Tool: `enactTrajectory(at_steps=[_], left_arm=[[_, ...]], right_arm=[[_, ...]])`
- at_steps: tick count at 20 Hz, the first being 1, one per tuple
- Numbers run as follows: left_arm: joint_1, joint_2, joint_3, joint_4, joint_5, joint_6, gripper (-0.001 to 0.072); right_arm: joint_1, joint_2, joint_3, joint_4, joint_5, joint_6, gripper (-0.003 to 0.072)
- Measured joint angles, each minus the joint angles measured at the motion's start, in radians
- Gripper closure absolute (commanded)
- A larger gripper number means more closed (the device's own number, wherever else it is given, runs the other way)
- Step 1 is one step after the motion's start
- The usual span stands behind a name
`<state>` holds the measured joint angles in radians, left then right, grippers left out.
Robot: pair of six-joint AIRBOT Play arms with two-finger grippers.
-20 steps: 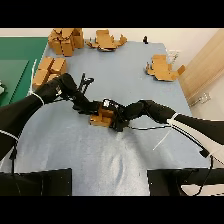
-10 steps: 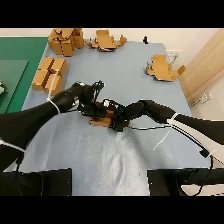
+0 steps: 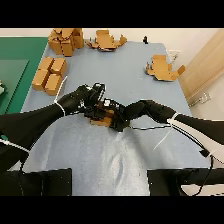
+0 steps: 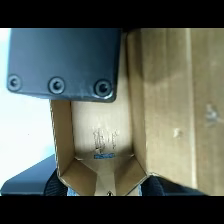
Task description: Fold the box.
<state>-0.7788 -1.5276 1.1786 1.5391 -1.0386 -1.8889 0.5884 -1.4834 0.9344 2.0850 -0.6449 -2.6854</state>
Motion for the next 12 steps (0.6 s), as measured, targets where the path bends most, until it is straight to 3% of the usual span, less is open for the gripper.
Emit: enactTrajectory(at_steps=[3,4,5,9,11,12], left_arm=[[-0.005,0.001,0.004,0.005,-0.006,-0.005,0.0688],[-0.006,0.002,0.005,0.005,-0.007,-0.007,0.0465],[-0.008,0.003,0.006,0.004,-0.009,-0.001,0.0188],[-0.013,0.003,0.008,-0.001,0.016,-0.021,0.0163],[-0.013,0.003,0.008,0.023,0.013,-0.047,0.0339],[-0.013,0.002,0.008,0.041,0.009,-0.058,0.0365]], right_arm=[[0.000,0.000,0.000,0.000,0.000,0.000,0.0678],[0.000,0.000,0.000,0.000,0.001,-0.001,0.0678],[0.000,-0.002,0.000,-0.003,0.002,-0.008,0.0678],[0.001,-0.007,0.002,-0.003,0.004,-0.008,0.0679],[0.001,-0.010,0.002,-0.002,0.005,-0.007,0.0678],[0.001,-0.010,0.002,-0.002,0.005,-0.006,0.0678]])
